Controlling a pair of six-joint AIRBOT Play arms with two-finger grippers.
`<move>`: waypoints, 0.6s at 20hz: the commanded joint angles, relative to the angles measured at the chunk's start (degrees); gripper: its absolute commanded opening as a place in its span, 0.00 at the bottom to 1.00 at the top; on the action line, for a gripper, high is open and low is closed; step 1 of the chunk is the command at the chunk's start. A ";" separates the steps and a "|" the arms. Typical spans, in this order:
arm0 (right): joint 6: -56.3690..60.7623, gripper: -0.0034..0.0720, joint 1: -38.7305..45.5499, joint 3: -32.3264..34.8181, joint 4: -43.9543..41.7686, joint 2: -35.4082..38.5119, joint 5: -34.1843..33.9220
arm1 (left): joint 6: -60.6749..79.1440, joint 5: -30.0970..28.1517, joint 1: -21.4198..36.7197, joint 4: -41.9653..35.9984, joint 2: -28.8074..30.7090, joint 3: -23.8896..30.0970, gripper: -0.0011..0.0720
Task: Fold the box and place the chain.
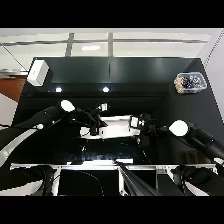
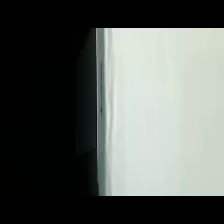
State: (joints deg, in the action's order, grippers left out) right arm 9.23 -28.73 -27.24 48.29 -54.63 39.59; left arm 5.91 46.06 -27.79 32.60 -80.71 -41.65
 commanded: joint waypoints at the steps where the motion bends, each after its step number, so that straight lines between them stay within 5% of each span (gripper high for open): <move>1: 1.64 0.99 3.43 -0.44 -0.68 0.48 -1.03 | 0.09 0.00 -0.02 0.02 0.00 -0.07 0.05; 12: -20.00 0.99 4.46 -0.44 -20.44 -5.40 0.09 | 0.09 0.02 -0.04 0.00 0.00 -0.07 0.05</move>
State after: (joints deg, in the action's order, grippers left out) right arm -4.89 -24.38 -27.66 33.71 -58.26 39.11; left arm 6.00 46.02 -27.79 32.60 -80.71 -41.65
